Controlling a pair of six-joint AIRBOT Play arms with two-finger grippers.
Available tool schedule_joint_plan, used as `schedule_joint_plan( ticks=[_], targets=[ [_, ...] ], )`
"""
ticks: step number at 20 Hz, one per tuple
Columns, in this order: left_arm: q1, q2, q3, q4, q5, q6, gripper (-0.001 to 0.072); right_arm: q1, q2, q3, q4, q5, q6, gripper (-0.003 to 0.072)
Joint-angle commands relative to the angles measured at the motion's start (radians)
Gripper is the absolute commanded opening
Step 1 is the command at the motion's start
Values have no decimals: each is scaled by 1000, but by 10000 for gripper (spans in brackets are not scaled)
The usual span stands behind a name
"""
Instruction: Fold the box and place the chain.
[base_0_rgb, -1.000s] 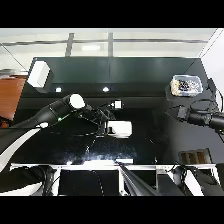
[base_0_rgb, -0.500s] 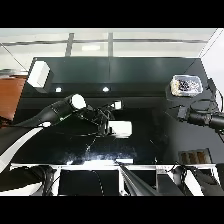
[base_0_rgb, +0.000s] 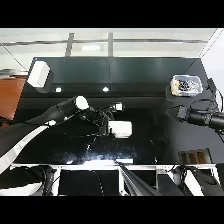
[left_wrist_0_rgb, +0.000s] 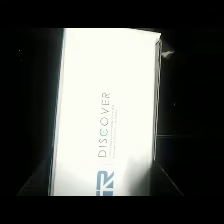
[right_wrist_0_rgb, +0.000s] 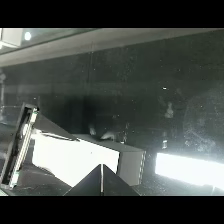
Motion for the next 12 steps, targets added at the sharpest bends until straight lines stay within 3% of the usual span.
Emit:
schedule_joint_plan(
  ticks=[1,4,7,9,12],
  targets=[
    [-21,-6,0,6,35,-17,702,0,0,0,0,-2,0,25],
    [-50,-9,0,68,40,-45,701,0,0,1,0,-2,0,25],
    [-53,-8,0,103,42,-96,647,0,0,0,0,-2,0,25],
    [-51,-4,1,114,46,-131,413,0,0,0,0,-2,0,25],
    [-43,30,3,134,48,-133,382,0,0,0,1,-5,0,25]
  ],
)
